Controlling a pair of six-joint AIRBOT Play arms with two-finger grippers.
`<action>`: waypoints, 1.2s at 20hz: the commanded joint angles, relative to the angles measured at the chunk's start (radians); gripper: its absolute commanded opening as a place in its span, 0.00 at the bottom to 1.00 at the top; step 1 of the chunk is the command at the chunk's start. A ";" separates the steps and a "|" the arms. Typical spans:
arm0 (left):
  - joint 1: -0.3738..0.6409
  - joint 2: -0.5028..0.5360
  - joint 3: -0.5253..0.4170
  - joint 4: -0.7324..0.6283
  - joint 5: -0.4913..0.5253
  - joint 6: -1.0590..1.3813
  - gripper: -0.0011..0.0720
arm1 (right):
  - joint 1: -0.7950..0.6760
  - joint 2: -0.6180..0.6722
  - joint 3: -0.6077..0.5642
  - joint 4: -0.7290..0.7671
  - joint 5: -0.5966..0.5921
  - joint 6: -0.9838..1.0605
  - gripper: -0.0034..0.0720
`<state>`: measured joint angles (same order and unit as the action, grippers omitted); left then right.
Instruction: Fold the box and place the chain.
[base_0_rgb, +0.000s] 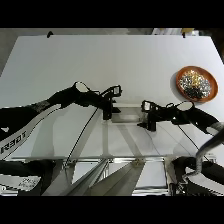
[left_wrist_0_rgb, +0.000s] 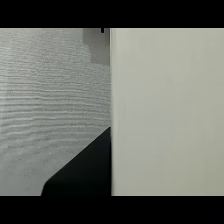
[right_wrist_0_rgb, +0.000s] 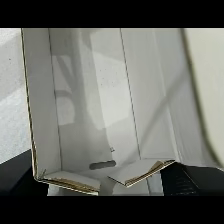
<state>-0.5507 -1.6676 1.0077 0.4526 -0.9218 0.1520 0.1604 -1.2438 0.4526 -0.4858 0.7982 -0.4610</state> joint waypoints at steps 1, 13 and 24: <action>0.000 0.000 0.000 0.001 -0.002 0.001 0.03 | 0.007 -0.018 0.003 0.009 0.011 -0.020 0.97; 0.000 0.000 0.000 0.001 -0.002 0.001 0.03 | 0.012 -0.017 0.024 0.015 0.085 -0.009 1.00; 0.000 0.000 0.000 0.001 -0.002 0.001 0.03 | -0.008 -0.012 0.024 -0.006 0.066 -0.021 0.99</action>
